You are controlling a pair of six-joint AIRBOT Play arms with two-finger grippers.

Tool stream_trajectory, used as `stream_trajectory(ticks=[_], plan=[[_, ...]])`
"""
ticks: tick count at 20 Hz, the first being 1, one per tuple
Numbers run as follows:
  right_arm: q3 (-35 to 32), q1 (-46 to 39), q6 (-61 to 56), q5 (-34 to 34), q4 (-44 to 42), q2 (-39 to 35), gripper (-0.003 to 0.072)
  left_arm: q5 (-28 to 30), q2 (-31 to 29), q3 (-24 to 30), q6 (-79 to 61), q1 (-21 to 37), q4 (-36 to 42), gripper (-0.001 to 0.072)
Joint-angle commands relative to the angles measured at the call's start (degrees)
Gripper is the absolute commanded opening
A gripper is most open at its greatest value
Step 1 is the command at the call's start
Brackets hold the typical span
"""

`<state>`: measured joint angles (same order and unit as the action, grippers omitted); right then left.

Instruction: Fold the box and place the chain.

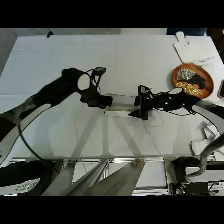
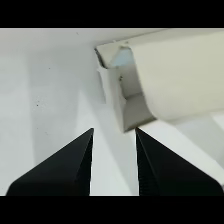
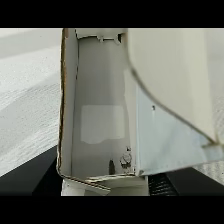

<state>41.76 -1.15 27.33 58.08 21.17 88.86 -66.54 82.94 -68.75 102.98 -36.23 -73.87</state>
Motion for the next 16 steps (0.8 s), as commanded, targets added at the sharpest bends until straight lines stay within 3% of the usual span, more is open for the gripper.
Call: stream_trajectory(ticks=[1,4,7,12,13,14,16], plan=[[0.0,0.0,0.0,0.0,0.0,0.0,0.0461,-2.3,-4.1,0.0,-13.1,2.5,7.8,0.0299],[0.0,0.0,0.0,0.0,0.0,0.0,0.0461,-4.2,-5.9,0.0,-25.9,5.2,13.6,0.0298],[0.0,0.0,0.0,0.0,0.0,0.0,0.0461,-6.3,-5.9,0.5,-35.7,8.7,13.9,0.0297],[0.0,0.0,0.0,0.0,0.0,0.0,0.0461,-6.1,-5.9,3.5,-56.6,18.7,17.6,0.0301],[0.0,0.0,0.0,0.0,0.0,0.0,0.0461,-6.0,-5.8,3.8,-62.9,20.8,18.6,0.0363],[0.0,0.0,0.0,0.0,0.0,0.0,0.0461,-5.5,-5.7,4.1,-70.6,22.5,19.3,0.0485],[0.0,0.0,0.0,0.0,0.0,0.0,0.0461,-3.8,-5.0,4.5,-81.5,24.5,20.7,0.0523]])
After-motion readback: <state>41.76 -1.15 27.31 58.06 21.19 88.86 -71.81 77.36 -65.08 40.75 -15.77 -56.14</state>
